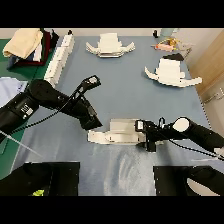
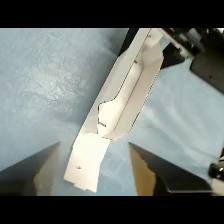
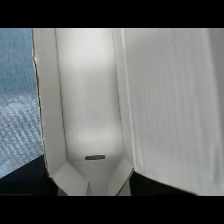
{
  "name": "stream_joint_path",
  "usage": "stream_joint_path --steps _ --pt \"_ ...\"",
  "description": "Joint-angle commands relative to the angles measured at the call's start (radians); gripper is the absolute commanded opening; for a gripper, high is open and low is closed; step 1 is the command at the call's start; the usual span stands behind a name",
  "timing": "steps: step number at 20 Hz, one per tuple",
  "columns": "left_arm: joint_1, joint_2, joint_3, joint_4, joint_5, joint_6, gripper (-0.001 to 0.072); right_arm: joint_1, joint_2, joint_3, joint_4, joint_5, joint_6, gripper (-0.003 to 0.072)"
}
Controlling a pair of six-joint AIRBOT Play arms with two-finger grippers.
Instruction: Fold the box.
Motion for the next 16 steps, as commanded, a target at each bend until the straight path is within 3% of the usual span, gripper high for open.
stream_joint_path --steps 1,8,15,16 --pt "0.014 0.009 -0.034 0.012 0.008 0.258 0.0689 0.000 0.001 0.001 0.001 0.001 0.000 0.0501" --pt "-0.013 -0.034 -0.253 -0.036 0.142 0.523 0.0688 0.000 0.001 0.001 0.001 0.000 0.000 0.0500" --pt "-0.134 -0.137 -0.283 -0.196 0.315 0.647 0.0685 0.000 0.001 0.001 0.001 0.000 0.000 0.0501" --pt "-0.140 -0.148 -0.283 -0.207 0.325 0.647 0.0600 0.000 0.001 0.001 0.001 0.000 0.000 0.0501"
